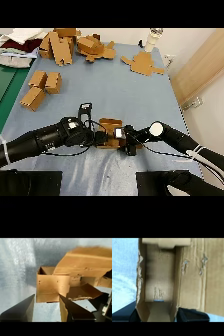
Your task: Fold the box.
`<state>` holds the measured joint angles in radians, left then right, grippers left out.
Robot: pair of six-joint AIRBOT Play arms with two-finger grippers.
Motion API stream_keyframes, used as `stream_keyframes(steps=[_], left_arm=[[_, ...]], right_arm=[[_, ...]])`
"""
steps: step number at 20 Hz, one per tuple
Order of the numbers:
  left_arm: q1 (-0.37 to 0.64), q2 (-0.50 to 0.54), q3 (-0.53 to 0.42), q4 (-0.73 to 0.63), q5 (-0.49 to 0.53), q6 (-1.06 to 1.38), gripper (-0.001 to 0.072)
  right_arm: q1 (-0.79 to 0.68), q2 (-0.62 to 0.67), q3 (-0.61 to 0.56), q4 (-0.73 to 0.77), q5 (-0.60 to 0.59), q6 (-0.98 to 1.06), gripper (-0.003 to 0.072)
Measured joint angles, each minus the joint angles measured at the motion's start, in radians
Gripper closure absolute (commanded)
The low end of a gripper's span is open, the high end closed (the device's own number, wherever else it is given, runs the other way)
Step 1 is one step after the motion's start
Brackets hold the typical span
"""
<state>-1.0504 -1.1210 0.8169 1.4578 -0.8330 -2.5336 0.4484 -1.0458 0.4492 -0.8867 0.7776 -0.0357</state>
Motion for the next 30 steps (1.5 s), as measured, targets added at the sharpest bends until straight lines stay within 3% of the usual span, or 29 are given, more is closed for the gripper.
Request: stream_keyframes(steps=[7,15,21,22,23,30], left_arm=[[-0.001,-0.105,0.086,-0.042,-0.051,0.02,0.0225],[-0.001,-0.278,0.278,0.023,-0.231,0.05,0.0226],[-0.002,-0.343,0.329,0.036,-0.293,0.053,0.0229],[-0.002,-0.348,0.333,0.034,-0.302,0.053,0.0277],[-0.002,-0.351,0.337,0.033,-0.309,0.053,0.0369],[-0.006,-0.378,0.349,0.029,-0.325,0.055,0.0368]], right_arm=[[0.0,0.0,0.0,0.0,0.0,0.0,0.0177],[0.0,0.0,0.0,0.0,0.0,0.0,0.0177],[0.0,0.0,0.0,0.0,0.0,0.0,0.0177],[0.0,0.0,0.0,0.0,0.0,0.0,0.0177],[0.0,0.0,0.0,0.0,0.0,0.0,0.0177],[0.0,0.0,0.0,0.0,0.0,0.0,0.0177]])
